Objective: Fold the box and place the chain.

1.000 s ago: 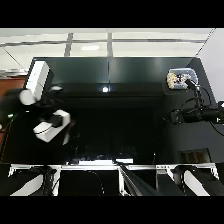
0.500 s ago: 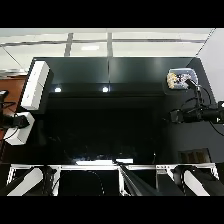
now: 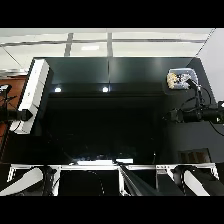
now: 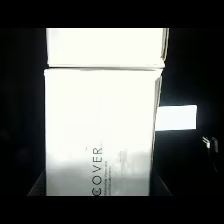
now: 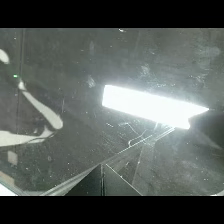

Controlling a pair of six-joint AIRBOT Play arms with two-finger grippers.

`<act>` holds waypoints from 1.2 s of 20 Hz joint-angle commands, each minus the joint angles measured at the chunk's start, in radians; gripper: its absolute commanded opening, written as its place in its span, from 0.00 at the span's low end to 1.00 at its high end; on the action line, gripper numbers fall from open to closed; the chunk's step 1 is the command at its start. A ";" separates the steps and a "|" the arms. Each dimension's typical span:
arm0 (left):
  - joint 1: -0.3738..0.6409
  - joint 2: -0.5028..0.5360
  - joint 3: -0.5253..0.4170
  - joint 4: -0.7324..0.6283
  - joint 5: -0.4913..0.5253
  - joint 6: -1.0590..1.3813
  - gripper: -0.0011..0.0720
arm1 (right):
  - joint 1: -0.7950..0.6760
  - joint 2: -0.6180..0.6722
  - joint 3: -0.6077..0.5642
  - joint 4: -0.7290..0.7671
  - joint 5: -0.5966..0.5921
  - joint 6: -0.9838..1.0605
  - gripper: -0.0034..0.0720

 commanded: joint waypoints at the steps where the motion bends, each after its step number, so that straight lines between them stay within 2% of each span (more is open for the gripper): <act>1: -0.007 -0.023 0.004 -0.039 0.069 0.013 0.91 | 0.009 0.001 0.000 0.001 0.001 0.008 0.06; 2: -0.010 -0.023 0.014 -0.051 0.058 0.012 1.00 | 0.013 0.001 0.000 0.000 0.000 0.008 0.06; 5: -0.028 -0.003 0.115 -0.091 -0.060 0.010 1.00 | 0.020 0.001 0.001 0.012 0.001 0.006 0.06; 9: -0.121 0.077 0.306 -0.164 -0.208 -0.185 0.95 | 0.020 0.001 0.002 0.095 0.049 0.005 0.06; 10: -0.158 0.105 0.326 -0.164 -0.227 -0.225 0.81 | 0.020 0.001 0.002 0.097 0.059 -0.005 0.06; 11: -0.197 0.138 0.327 -0.164 -0.234 -0.261 0.50 | 0.020 0.001 0.002 0.095 0.055 -0.018 0.06; 12: -0.241 0.176 0.316 -0.166 -0.245 -0.304 0.17 | 0.020 0.001 0.002 0.098 0.042 -0.037 0.06; 13: -0.294 0.219 0.290 -0.177 -0.248 -0.326 0.05 | 0.024 0.001 0.002 0.102 0.021 -0.067 0.06; 14: -0.351 0.262 0.248 -0.209 -0.231 -0.324 0.05 | 0.041 0.001 0.002 0.108 -0.013 -0.106 0.06; 16: -0.499 0.367 0.111 -0.240 -0.125 -0.324 0.05 | 0.135 0.001 -0.002 0.103 -0.166 -0.204 0.06; 17: -0.587 0.420 0.019 -0.230 -0.029 -0.323 0.05 | 0.200 0.001 -0.019 0.053 -0.313 -0.267 0.06; 19: -0.729 0.488 -0.154 -0.163 0.167 -0.328 0.06 | 0.283 0.000 -0.071 -0.093 -0.632 -0.227 0.06; 20: -0.761 0.497 -0.202 -0.151 0.202 -0.359 0.06 | 0.285 0.000 -0.086 -0.111 -0.722 -0.187 0.06; 22: -0.761 0.492 -0.220 -0.152 0.193 -0.387 0.06 | 0.258 0.000 -0.089 -0.135 -0.781 -0.152 0.06; 24: -0.761 0.492 -0.219 -0.138 0.231 -0.377 0.06 | 0.232 0.000 -0.089 -0.135 -0.748 -0.152 0.06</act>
